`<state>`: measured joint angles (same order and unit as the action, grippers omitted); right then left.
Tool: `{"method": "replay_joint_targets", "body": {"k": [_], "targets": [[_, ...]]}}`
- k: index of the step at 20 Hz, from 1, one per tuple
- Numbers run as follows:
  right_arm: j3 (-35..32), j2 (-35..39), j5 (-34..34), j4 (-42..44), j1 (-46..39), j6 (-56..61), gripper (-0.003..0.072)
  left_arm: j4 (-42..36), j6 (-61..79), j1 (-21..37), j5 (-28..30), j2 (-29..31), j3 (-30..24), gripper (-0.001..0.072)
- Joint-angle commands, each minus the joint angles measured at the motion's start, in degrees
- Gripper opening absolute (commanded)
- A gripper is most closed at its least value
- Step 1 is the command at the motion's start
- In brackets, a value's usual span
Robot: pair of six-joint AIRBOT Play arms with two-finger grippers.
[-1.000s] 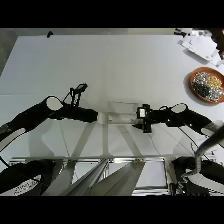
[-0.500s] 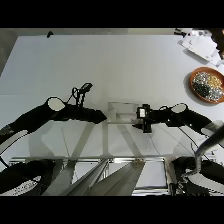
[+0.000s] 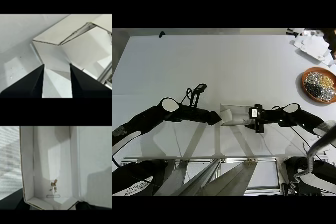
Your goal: Fold the box and place the chain.
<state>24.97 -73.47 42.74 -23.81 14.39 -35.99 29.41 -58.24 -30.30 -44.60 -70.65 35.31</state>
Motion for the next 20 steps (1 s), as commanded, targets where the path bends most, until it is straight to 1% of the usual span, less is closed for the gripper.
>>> {"method": "replay_joint_targets", "body": {"k": [1, 5, 8, 10, 11, 12, 14, 17, 18, 20], "targets": [[0.0, 0.0, -0.1, 0.1, 0.0, 0.1, 0.042, 0.1, 0.0, 0.0, -0.6, 0.0, 0.7, 0.0398], [0.0, 0.0, -0.1, 0.1, 0.0, 0.1, 0.042, 2.1, 0.0, 0.6, -4.0, 0.1, 2.1, 0.0398], [0.0, 0.0, -0.1, 0.1, 0.0, 0.1, 0.042, 2.3, -0.1, 0.7, -3.6, 0.1, 2.1, 0.0399], [0.0, 0.0, -0.1, 0.1, 0.0, 0.1, 0.042, 3.0, -1.9, 0.5, -1.7, 0.0, 2.1, 0.0401], [0.0, 0.0, -0.1, 0.1, 0.0, 0.1, 0.042, 4.2, -4.4, 0.5, -0.5, 0.0, 2.1, 0.0446], [0.0, 0.0, -0.1, 0.1, 0.0, 0.1, 0.042, 6.1, -7.2, 0.5, 0.2, 0.0, 2.3, 0.0516], [0.0, 0.0, -0.1, 0.1, 0.0, 0.1, 0.042, 14.1, -14.0, -1.0, 0.7, -0.1, 4.2, 0.0582], [0.0, 0.0, -0.1, 0.1, 0.0, 0.1, 0.042, 31.3, -28.9, -5.1, -0.4, -2.5, 9.7, 0.0583], [0.0, 0.0, -0.1, 0.1, 0.0, 0.1, 0.042, 34.6, -32.6, -6.3, -1.8, -4.1, 11.6, 0.0586], [0.0, 0.0, -0.1, 0.1, 0.0, 0.1, 0.042, 37.3, -36.2, -8.9, -5.5, -7.8, 15.8, 0.0639]]}}
